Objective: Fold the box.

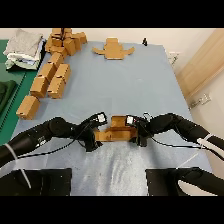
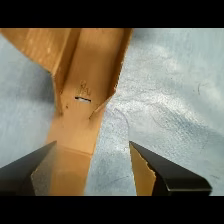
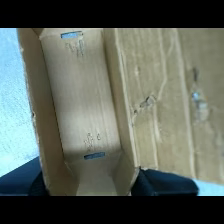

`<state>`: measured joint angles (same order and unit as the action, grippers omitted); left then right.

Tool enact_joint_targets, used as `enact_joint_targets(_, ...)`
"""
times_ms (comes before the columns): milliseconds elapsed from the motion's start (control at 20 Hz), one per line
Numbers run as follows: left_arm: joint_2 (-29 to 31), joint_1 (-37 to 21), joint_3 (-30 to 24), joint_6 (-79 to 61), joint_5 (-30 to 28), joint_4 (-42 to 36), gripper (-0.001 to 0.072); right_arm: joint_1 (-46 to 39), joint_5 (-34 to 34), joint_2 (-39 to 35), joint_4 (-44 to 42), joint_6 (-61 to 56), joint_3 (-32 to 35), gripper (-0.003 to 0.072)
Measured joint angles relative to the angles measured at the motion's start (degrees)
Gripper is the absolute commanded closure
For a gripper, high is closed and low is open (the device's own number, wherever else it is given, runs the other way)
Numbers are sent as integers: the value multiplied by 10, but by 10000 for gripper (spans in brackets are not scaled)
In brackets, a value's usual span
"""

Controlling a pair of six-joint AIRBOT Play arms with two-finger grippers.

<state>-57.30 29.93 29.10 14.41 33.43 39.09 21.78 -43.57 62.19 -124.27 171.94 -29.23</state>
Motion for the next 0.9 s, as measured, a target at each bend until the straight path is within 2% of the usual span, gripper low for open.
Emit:
enact_joint_targets(200,-54,4,32,-52,-4,-23,14,0,0,0,0,0,0,86)
enact_joint_targets(500,-102,16,57,-84,-14,-35,15,0,0,0,0,0,0,87)
enact_joint_targets(550,-107,16,58,-87,-19,-36,55,0,0,0,0,0,0,87)
enact_joint_targets(600,-110,18,59,-89,-23,-38,218,0,0,0,0,0,0,86)
enact_joint_targets(650,-113,19,60,-90,-26,-38,308,0,0,0,0,0,0,87)
enact_joint_targets(850,-119,30,64,-113,-33,-53,323,0,0,0,0,0,0,86)
enact_joint_targets(900,-120,31,65,-121,-35,-60,516,0,0,0,0,0,0,87)
